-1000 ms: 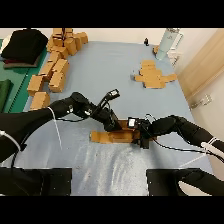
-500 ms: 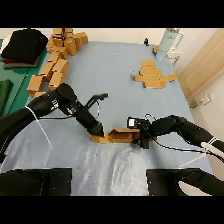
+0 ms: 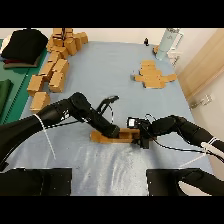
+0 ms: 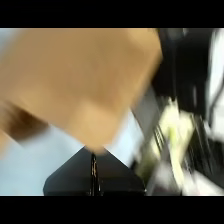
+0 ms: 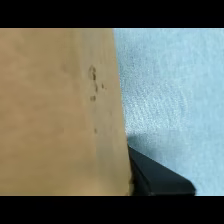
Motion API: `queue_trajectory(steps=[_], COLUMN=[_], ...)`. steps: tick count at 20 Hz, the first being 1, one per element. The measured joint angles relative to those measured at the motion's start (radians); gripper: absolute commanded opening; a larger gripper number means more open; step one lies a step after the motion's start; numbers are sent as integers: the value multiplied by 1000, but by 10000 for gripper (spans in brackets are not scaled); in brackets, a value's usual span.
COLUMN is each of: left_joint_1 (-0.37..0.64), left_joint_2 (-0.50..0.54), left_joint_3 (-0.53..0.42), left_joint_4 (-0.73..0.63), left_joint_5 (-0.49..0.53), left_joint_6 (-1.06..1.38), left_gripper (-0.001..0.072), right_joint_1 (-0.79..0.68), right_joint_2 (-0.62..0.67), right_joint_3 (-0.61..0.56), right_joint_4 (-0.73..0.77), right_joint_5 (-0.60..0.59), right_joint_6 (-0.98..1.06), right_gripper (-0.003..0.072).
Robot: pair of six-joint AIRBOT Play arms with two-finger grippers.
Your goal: Fold the box.
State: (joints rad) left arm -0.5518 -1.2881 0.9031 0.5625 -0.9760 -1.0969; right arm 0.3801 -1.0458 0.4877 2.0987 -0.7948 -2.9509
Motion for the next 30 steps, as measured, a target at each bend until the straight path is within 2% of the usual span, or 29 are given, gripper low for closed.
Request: queue_trajectory(steps=[5,10,15,23,27,30], left_joint_1=[61,82,84,85,100,159], left_joint_2=[-28,-112,-159,-167,-108,-40], left_joint_3=[0,0,0,31,32,-29], left_joint_4=[-11,-23,-25,-97,-117,-142], left_joint_5=[230,295,274,216,158,70], left_joint_6=[39,78,100,274,433,613], left_gripper=[13,12,12,9,8,11], right_joint_1=[0,0,0,0,0,0], right_joint_2=[0,0,0,0,0,0], right_joint_3=[0,0,0,0,0,0], right_joint_4=[0,0,0,0,0,0], right_joint_5=[0,0,0,0,0,0], right_joint_6=[0,0,0,0,0,0], right_gripper=[504,505,505,504,505,505])
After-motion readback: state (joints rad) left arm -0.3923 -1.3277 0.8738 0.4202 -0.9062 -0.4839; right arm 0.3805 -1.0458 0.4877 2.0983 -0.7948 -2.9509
